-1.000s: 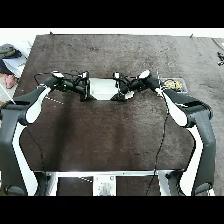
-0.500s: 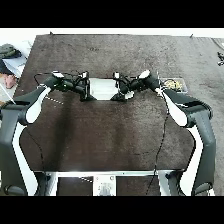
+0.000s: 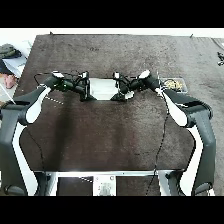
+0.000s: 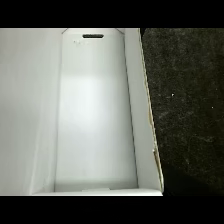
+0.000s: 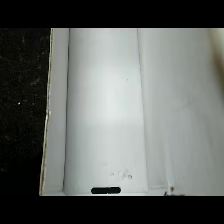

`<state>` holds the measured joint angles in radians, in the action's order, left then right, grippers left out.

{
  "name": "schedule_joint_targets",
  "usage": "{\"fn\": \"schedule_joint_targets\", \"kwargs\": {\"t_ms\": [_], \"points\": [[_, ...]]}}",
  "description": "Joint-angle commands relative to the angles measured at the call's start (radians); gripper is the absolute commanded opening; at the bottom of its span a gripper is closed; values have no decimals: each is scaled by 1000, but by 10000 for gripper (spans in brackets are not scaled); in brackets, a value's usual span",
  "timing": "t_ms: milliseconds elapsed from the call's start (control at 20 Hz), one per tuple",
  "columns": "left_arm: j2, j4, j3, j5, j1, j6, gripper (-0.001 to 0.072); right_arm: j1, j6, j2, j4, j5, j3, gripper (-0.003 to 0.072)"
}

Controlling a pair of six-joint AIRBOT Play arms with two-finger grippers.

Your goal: Fold the box and place the chain.

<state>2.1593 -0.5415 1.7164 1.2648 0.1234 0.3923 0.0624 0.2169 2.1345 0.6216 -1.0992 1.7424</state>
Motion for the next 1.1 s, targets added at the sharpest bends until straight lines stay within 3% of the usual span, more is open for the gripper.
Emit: {"fn": "schedule_joint_targets", "kwargs": {"t_ms": [0,550,600,650,700,1050], "points": [[0,0,0,0,-1,0,354,1,0,0,-1,0,0,167],[1,0,0,0,0,0,354,2,-1,-1,-8,-1,0,167],[1,0,0,0,-1,0,354,2,-1,-1,-8,0,0,190],[0,0,0,0,0,0,355,1,-8,-1,-8,-11,0,495],[1,0,0,-1,-1,0,354,1,-6,-1,-12,-19,0,592],[1,0,0,-1,-1,0,355,-26,-17,-18,-12,-69,0,596]]}}
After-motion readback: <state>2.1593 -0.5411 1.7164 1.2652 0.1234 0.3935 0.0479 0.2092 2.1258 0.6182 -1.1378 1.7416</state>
